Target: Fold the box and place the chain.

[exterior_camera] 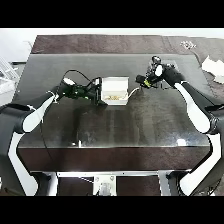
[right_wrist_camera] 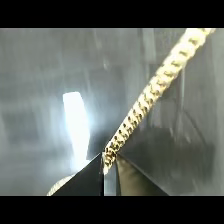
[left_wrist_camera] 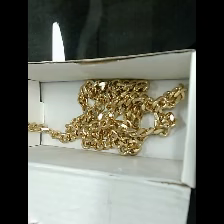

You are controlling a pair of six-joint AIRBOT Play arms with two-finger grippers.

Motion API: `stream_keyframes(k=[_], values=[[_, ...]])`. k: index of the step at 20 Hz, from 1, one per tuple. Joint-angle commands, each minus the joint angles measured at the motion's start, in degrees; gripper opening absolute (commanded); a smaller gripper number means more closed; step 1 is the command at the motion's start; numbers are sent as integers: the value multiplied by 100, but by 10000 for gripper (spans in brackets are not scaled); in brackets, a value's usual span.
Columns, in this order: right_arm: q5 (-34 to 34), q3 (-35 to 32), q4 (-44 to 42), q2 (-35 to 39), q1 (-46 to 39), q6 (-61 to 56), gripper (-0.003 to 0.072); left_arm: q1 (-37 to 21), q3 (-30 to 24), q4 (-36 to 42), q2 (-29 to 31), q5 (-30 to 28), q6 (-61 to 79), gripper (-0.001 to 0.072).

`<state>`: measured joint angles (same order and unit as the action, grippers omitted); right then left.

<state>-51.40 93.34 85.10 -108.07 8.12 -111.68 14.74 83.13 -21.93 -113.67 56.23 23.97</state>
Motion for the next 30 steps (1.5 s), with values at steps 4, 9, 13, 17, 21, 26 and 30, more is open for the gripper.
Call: stream_keyframes(k=[4, 9, 13, 17, 21, 26, 30], values=[[-44, 76, 254, 1023, 201, 271, 13, -2, 2, -2, 4, 0, 2, 488], [-584, 74, 393, 1453, 555, 380, 12, -2, 2, -2, 4, -2, 2, 488], [-874, 74, 479, 2031, 1191, 546, 12, -2, 2, -2, 4, -4, 2, 488], [-1180, 74, 616, 2629, 1722, 544, 13, -2, 2, -2, 4, -4, 2, 488], [-1427, 74, 713, 3010, 2212, 549, 12, -2, 2, -2, 4, -2, 2, 487], [-1447, 44, 745, 3237, 2623, 546, 12, -2, 2, -2, 4, -4, 2, 488], [-1217, -426, 726, 3237, 2623, 448, 12, -2, 2, -2, 4, -4, 2, 487]])
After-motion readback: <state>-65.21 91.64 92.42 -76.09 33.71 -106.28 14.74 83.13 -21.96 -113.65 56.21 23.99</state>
